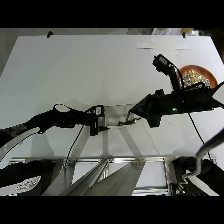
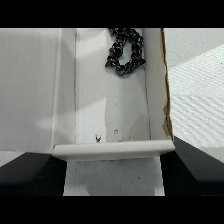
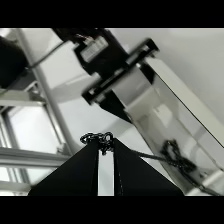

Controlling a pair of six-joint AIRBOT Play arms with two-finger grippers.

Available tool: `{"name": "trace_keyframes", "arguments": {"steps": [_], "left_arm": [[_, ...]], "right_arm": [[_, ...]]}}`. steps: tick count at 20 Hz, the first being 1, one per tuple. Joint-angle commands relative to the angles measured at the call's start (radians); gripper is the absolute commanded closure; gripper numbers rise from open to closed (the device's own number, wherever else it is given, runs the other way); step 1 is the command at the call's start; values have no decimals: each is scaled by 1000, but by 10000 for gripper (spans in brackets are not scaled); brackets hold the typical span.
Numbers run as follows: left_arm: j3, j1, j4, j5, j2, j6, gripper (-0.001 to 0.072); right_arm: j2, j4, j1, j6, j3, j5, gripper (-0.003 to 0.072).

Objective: Fold the box and place the chain.

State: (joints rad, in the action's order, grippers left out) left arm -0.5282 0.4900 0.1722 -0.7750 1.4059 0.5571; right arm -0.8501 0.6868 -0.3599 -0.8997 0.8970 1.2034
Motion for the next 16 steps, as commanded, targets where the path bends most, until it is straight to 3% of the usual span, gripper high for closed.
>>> {"name": "trace_keyframes", "arguments": {"steps": [1,7,11,13,16], "left_arm": [[-1,0,0,0,0,0,642],[-1,0,0,0,0,0,642],[-1,0,0,0,0,0,642],[-1,0,0,0,0,0,642],[-1,0,0,0,0,0,642]], "right_arm": [[4,-108,-4,72,1,8,666],[-35,35,-105,75,-41,-163,666],[-143,188,-169,60,-81,-201,662],[-216,252,-198,58,-82,-208,619],[-315,306,-214,-22,-82,-286,611]]}}
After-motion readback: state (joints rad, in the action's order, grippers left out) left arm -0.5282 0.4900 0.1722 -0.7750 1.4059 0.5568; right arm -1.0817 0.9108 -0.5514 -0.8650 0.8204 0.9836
